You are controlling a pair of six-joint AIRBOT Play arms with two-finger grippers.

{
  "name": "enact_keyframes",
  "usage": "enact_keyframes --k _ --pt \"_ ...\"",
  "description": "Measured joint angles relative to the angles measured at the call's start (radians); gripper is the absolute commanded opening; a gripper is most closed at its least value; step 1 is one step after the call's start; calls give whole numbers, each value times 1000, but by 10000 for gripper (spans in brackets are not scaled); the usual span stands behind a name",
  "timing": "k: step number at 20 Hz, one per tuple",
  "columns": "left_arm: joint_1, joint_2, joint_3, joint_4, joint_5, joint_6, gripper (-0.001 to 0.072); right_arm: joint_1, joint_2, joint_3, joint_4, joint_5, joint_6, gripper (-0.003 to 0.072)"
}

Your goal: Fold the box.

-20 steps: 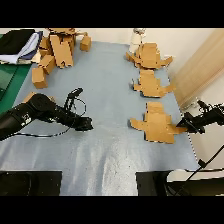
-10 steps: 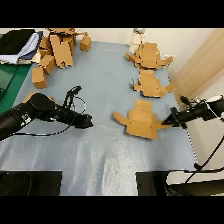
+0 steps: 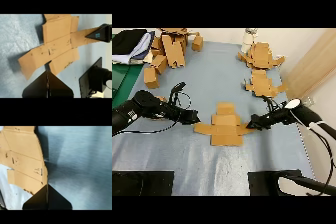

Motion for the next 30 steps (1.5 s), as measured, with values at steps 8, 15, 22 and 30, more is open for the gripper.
enact_keyframes --k 8,15,22,30 --pt "17 0 0 2 -62 17 12 106 12 -64 18 -116 -14 65" --pt "43 -1 0 1 -80 50 38 134 20 -74 140 -71 -138 4" --pt "199 -1 0 -3 -86 56 398 311 188 -185 185 -251 -236 3" --pt "233 -119 0 -61 -95 132 400 367 300 -241 160 -354 -248 4"
